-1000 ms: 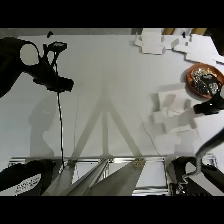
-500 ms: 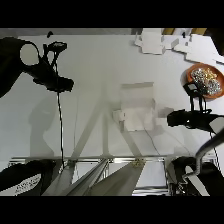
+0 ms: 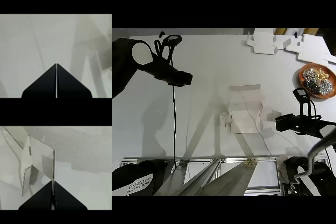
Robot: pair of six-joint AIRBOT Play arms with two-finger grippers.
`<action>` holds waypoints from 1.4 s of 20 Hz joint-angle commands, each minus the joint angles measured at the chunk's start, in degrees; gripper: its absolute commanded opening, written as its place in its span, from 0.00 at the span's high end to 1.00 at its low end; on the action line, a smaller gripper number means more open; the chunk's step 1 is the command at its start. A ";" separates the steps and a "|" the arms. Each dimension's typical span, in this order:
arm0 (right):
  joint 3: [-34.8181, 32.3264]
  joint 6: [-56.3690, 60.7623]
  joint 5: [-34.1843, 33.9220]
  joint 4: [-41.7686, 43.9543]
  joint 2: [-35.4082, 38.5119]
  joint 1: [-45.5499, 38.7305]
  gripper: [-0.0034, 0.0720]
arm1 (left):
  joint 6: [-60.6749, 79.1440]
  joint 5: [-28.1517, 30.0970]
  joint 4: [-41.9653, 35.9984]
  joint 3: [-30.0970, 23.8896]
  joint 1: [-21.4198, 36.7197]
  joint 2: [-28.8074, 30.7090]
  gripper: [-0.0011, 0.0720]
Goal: Fold the box and place the chain.
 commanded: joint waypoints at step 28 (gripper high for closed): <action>-0.11 0.04 1.53 0.22 0.13 0.09 0.93 | 71.56 3.28 -54.97 -0.04 -7.82 -29.81 0.33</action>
